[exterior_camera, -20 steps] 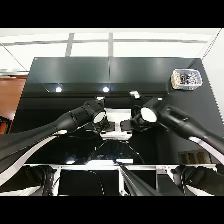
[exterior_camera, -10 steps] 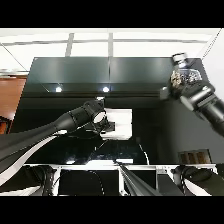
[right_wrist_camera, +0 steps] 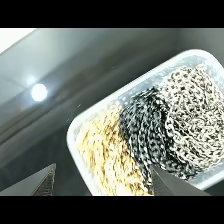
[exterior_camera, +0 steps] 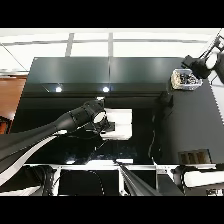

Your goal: Fold the box and place the chain.

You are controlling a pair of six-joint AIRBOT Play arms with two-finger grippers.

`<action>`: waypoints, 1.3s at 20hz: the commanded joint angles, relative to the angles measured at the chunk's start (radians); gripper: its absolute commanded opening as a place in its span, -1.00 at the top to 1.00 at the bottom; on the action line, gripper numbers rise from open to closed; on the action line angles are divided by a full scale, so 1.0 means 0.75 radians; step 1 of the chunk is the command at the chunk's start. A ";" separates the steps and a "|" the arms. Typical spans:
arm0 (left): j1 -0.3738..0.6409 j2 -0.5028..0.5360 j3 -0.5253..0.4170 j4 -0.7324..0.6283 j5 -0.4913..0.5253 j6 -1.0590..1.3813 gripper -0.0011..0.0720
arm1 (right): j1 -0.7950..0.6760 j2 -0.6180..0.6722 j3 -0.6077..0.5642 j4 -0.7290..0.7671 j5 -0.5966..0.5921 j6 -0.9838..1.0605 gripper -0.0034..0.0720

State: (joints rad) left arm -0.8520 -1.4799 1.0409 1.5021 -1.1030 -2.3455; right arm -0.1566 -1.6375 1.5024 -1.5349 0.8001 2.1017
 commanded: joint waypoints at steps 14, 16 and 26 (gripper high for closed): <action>0.001 0.000 0.001 -0.001 -0.007 0.001 0.89 | -0.109 -0.381 0.397 0.342 0.456 0.181 -0.68; 0.001 0.000 0.001 -0.001 -0.006 0.001 0.89 | -0.109 -0.395 0.397 0.368 0.436 0.186 -0.68; 0.001 0.000 0.001 -0.001 -0.002 0.001 0.89 | -0.125 -0.425 0.398 0.498 0.380 -0.035 0.86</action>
State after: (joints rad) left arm -0.8520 -1.4799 1.0412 1.5017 -1.1053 -2.3455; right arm -0.2405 -1.9663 1.8000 -1.1976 1.0851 2.1719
